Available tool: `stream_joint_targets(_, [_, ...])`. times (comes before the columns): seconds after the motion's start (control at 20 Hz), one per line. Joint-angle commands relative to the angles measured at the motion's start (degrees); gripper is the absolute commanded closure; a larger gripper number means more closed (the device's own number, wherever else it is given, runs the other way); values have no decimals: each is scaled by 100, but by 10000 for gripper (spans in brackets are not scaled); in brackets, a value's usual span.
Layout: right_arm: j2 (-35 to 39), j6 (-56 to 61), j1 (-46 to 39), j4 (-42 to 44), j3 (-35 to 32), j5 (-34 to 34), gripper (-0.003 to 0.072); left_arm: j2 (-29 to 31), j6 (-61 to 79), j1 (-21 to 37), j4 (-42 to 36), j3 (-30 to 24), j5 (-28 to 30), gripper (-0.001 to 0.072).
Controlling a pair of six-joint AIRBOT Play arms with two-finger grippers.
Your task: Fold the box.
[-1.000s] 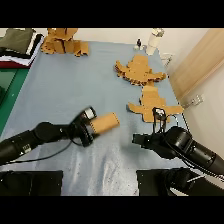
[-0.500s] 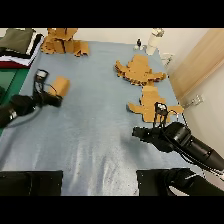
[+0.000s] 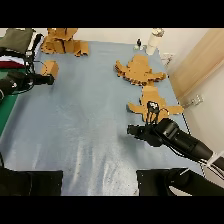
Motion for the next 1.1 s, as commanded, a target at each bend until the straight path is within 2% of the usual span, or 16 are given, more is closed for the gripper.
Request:
stream_joint_targets(0.0, [-267,-42,-9,35,157,79,684,-584,-173,11,2,645,-98,243])
stream_joint_targets(0.35, [-348,-107,-39,42,199,254,684,-1067,-175,11,2,1113,72,243])
stream_joint_targets(0.45, [-348,-107,-39,39,199,260,684,-1102,-173,13,24,1119,227,244])
stream_joint_targets(0.8, [-348,-107,-37,52,199,260,684,-1121,-146,11,179,1119,221,243])
stream_joint_targets(0.85, [-348,-107,-39,76,199,260,684,-1121,-149,11,289,1119,195,207])
stream_joint_targets(0.9, [-348,-107,-37,87,199,260,684,-1126,-151,11,361,1119,197,80])
stream_joint_targets(0.95, [-348,-107,-39,85,199,260,684,-1128,-149,11,391,1119,195,6])
stream_joint_targets(1.05, [-348,-107,-37,87,199,262,684,-1128,-151,11,391,1119,195,6])
